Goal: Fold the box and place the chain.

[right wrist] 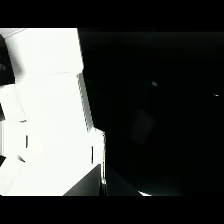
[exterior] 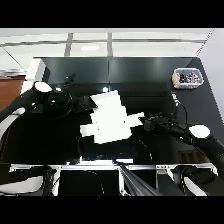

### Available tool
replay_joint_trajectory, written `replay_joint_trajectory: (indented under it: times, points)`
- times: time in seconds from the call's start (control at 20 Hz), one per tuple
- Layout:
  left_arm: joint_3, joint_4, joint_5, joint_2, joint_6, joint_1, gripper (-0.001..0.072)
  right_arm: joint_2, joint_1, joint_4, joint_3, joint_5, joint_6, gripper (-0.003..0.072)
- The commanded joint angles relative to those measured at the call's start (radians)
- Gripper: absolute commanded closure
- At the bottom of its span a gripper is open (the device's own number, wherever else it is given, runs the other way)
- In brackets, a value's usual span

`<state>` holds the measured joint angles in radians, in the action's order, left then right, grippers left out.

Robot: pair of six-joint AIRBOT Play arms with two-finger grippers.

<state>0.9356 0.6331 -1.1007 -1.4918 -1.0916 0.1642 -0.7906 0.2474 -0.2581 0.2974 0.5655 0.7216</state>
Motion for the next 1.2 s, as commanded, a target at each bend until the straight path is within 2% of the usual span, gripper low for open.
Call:
replay_joint_trajectory:
  times: [0.0, 0.1, 0.15, 0.2, 0.3, 0.4, 0.45, 0.5, 0.7, 0.75, 0.8, 0.85, 1.15]
  points:
    - [0.063, -0.128, -0.259, -0.147, 0.211, -0.01, 0.0011, 0.0, 0.014, 0.002, -0.001, -0.012, 0.0, 0.0677]
    - [0.065, -0.28, -0.382, -0.202, 0.337, 0.012, 0.0013, 0.0, 0.014, 0.002, -0.001, -0.012, 0.0, 0.0677]
    - [0.071, -0.296, -0.441, -0.222, 0.373, 0.035, 0.0021, 0.0, 0.014, 0.002, -0.001, -0.012, 0.0, 0.0677]
    - [0.091, -0.232, -0.475, -0.239, 0.388, 0.058, 0.0054, 0.0, 0.014, 0.002, -0.001, -0.012, 0.0, 0.0677]
    - [0.137, -0.045, -0.473, -0.263, 0.375, 0.085, 0.0284, 0.0, 0.014, 0.002, -0.001, -0.012, 0.0, 0.0677]
    - [0.161, -0.031, -0.474, -0.28, 0.361, 0.087, 0.0406, 0.0, 0.014, -0.001, -0.001, -0.009, 0.0, 0.0677]
    - [0.172, -0.031, -0.473, -0.284, 0.373, 0.084, 0.0517, 0.0, 0.014, -0.001, -0.001, -0.009, 0.0, 0.0677]
    - [0.183, -0.031, -0.473, -0.284, 0.382, 0.08, 0.0553, 0.0, 0.014, -0.001, -0.001, -0.009, 0.0, 0.0677]
    - [0.211, -0.031, -0.474, -0.284, 0.368, 0.056, 0.0543, 0.0, 0.014, -0.001, -0.001, -0.008, 0.0, 0.0676]
    - [0.211, -0.031, -0.473, -0.284, 0.36, 0.05, 0.0494, 0.0, 0.014, -0.001, -0.001, -0.005, 0.0, 0.0677]
    - [0.211, -0.031, -0.47, -0.284, 0.354, 0.043, 0.0405, 0.0, 0.014, -0.001, -0.001, -0.004, 0.0, 0.0677]
    - [0.211, -0.031, -0.467, -0.284, 0.351, 0.039, 0.0368, 0.0, 0.014, -0.002, -0.001, -0.002, 0.0, 0.0677]
    - [0.211, -0.024, -0.388, -0.284, 0.351, 0.028, 0.0368, 0.0, 0.014, -0.004, -0.001, 0.0, 0.0, 0.0677]
